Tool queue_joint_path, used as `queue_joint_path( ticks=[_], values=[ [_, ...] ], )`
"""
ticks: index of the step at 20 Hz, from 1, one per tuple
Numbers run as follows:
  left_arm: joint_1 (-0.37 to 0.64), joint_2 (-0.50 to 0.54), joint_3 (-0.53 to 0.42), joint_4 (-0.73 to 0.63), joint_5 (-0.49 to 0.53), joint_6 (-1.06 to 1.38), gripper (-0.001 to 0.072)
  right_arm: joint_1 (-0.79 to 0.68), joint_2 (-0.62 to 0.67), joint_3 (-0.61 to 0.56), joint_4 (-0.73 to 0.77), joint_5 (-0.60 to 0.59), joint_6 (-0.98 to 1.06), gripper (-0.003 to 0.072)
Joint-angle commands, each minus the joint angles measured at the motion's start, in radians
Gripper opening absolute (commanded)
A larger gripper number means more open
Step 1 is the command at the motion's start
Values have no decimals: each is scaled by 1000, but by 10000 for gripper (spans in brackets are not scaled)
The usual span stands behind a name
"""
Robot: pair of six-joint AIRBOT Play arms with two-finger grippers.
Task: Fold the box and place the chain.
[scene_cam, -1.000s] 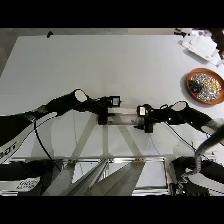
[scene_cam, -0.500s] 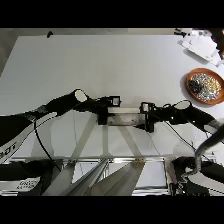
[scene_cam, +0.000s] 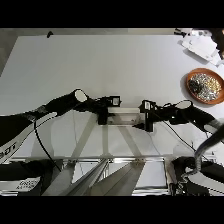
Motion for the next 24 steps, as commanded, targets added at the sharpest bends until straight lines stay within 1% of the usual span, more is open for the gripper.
queue_joint_path(
  ticks=[1, 2, 3, 4, 5, 9, 10, 12, 14, 16, 18, 19, 20, 21, 23, 24],
  values=[
    [0, 1, 0, 0, 0, 0, 13, 16, -12, 1, -6, -10, -3, 685],
    [0, 1, 0, 0, 0, 0, 13, 16, -20, 1, -21, -10, -3, 657],
    [0, 1, 1, 0, 0, 0, 13, 15, -26, 1, -37, -12, -3, 649],
    [0, 1, 0, 0, 0, 0, 13, 15, -30, 1, -39, -16, -3, 617],
    [0, 1, 0, 0, 0, 0, 13, 15, -30, 1, -39, -16, -3, 552],
    [0, 1, 1, 0, 0, 0, 13, 16, -37, 1, -39, -32, -3, 540],
    [0, 1, 0, 0, 0, 0, 13, 16, -44, 1, -39, -32, -3, 508],
    [0, 1, 0, 0, 0, 0, 13, 23, -52, 1, -39, -40, -4, 505],
    [0, 1, 0, 0, 0, 0, 13, 30, -52, 1, -34, -47, -4, 465],
    [0, 1, 0, 0, 0, 0, 13, 30, -52, 1, -34, -54, -3, 462],
    [0, 1, 0, 0, 0, 0, 13, 30, -52, 1, -34, -56, -3, 403],
    [0, 1, 1, 0, 0, 0, 13, 30, -52, 1, -35, -58, -3, 403],
    [0, 1, 1, 0, 0, 0, 13, 30, -52, 1, -36, -62, -3, 378],
    [0, 1, 1, 0, 0, 0, 13, 30, -52, 1, -43, -62, -3, 324],
    [0, 1, 1, 0, 0, 0, 13, 30, -52, 1, -47, -64, -3, 315],
    [0, 1, 1, 0, 0, 0, 13, 30, -52, 1, -50, -68, -3, 298]
  ],
)
